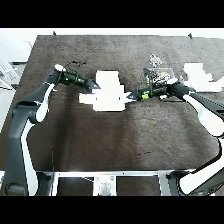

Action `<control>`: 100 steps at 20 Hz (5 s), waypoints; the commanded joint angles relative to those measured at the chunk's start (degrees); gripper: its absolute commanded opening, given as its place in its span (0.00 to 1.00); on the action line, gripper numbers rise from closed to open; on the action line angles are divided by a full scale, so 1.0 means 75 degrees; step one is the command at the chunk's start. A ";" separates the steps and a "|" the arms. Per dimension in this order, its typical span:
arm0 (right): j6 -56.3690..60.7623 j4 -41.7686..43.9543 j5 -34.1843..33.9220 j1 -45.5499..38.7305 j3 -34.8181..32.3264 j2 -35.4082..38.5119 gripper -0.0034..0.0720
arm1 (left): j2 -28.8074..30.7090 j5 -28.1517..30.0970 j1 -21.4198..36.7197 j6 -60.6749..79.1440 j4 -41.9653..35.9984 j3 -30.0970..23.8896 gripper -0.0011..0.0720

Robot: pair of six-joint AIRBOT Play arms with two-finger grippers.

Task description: Fold the box and place the chain.

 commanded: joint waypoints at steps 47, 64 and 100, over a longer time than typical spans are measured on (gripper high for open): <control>-0.1667 0.1043 0.0245 -0.1804 -0.0662 0.0740 0.33 | 0.1236 0.1591 -0.0003 0.9655 -0.1818 -0.3413 0.04; -0.3920 0.2119 0.2270 -0.1483 -0.1064 0.2104 0.33 | 0.1244 0.1577 -0.0003 0.9623 -0.1886 -0.3410 0.04; -0.7058 -0.1192 -0.2754 0.1684 -0.1212 0.1268 0.94 | 0.1247 0.1580 -0.0003 0.9623 -0.1886 -0.3413 0.04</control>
